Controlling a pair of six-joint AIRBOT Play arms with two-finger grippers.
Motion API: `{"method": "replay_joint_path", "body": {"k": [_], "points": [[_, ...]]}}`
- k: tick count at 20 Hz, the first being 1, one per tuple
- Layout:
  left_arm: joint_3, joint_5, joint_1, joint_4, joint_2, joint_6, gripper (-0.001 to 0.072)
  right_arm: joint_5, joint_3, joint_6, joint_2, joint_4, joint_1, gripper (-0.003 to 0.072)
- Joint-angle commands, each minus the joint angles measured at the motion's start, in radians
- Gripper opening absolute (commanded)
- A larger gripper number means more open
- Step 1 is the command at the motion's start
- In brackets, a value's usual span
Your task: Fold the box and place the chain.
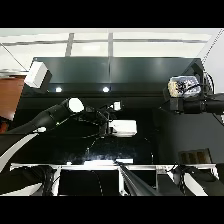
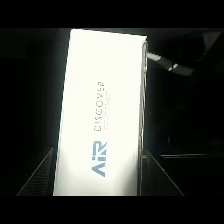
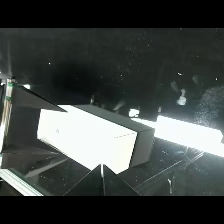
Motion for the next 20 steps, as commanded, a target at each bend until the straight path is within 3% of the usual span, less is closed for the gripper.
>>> {"method": "replay_joint_path", "body": {"k": [1,9,15,16,17,18,20], "points": [[0.001,0.010,-0.008,0.001,-0.018,0.000,0.0707,-0.005,0.000,0.000,-0.001,0.000,0.000,0.0023],[0.001,0.053,-0.040,-0.001,-0.065,-0.001,0.0707,-0.006,0.000,0.000,-0.001,0.000,0.000,0.0023],[0.001,0.079,-0.088,0.092,-0.100,-0.085,0.0696,-0.012,0.000,0.000,-0.001,0.000,0.000,0.0023],[0.002,0.069,-0.083,0.109,-0.098,-0.118,0.0568,-0.015,0.000,0.000,-0.001,-0.001,0.000,0.0023],[0.002,0.060,-0.077,0.134,-0.094,-0.146,0.0387,-0.018,0.000,0.000,-0.001,0.000,0.000,0.0023],[0.002,0.044,-0.069,0.163,-0.084,-0.170,0.0347,-0.020,0.000,0.000,-0.001,0.000,0.000,0.0023],[0.002,0.013,-0.038,0.235,-0.034,-0.257,0.0347,-0.019,0.000,0.000,-0.001,0.000,0.000,0.0023]]}}
